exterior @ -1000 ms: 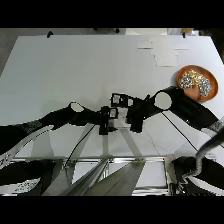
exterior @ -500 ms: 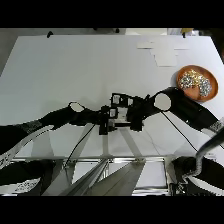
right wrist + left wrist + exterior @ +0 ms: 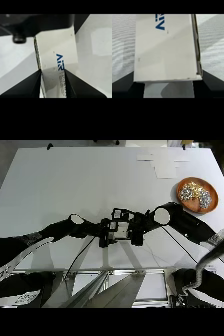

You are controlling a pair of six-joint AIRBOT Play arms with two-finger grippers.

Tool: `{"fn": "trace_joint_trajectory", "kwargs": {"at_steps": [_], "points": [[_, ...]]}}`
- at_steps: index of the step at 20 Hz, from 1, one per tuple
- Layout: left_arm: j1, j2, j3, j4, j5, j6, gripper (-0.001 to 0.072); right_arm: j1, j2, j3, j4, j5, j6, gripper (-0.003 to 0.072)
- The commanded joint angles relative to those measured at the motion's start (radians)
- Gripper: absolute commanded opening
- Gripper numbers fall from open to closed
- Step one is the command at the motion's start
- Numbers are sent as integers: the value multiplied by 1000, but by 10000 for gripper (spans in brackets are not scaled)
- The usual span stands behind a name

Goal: Fold the box and place the chain.

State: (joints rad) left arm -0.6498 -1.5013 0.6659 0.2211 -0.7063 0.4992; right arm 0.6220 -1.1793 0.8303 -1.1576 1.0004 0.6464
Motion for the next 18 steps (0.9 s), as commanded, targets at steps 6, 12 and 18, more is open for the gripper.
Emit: {"fn": "trace_joint_trajectory", "kwargs": {"at_steps": [6, 12, 18], "points": [[0, 0, 1, -4, 6, -2, 207, 1, 55, -2, 38, 32, -15, 323], [0, 0, 1, -4, 6, -2, 207, -7, 103, -2, 37, 28, -26, 87], [0, 0, 1, -4, 6, -2, 207, -29, 58, -20, 43, 31, -22, 18]]}}
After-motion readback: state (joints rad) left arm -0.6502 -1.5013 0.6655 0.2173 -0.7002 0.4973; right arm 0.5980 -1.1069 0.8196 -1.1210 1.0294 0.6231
